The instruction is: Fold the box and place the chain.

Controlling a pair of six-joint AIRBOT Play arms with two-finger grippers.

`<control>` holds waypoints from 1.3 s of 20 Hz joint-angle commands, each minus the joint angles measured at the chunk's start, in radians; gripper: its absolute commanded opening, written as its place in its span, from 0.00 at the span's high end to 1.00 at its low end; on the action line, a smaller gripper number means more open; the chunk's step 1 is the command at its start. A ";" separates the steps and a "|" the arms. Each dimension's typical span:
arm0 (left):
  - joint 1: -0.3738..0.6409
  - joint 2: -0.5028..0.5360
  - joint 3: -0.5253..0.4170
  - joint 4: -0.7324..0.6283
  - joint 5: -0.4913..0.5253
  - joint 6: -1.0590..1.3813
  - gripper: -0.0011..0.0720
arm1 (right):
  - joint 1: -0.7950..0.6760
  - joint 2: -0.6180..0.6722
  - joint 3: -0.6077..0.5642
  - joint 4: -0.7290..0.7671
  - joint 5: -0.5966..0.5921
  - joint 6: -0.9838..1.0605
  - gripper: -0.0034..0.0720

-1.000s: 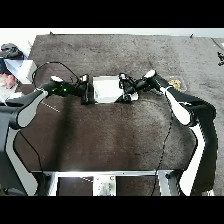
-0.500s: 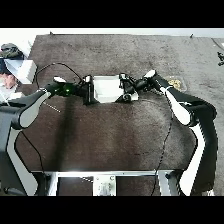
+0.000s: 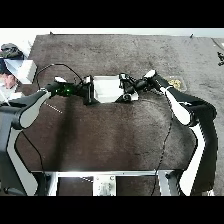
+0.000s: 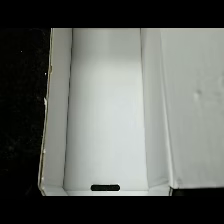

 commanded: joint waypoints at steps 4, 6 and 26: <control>-0.001 -0.013 0.001 -0.005 -0.010 0.002 0.01 | 0.001 0.000 0.001 0.000 0.000 0.000 0.38; -0.001 -0.013 0.001 -0.010 -0.008 0.003 0.01 | 0.001 0.000 0.001 0.000 0.000 0.000 0.38; -0.001 -0.013 0.001 0.001 -0.013 0.003 0.48 | 0.001 0.000 0.001 0.000 0.000 0.000 0.38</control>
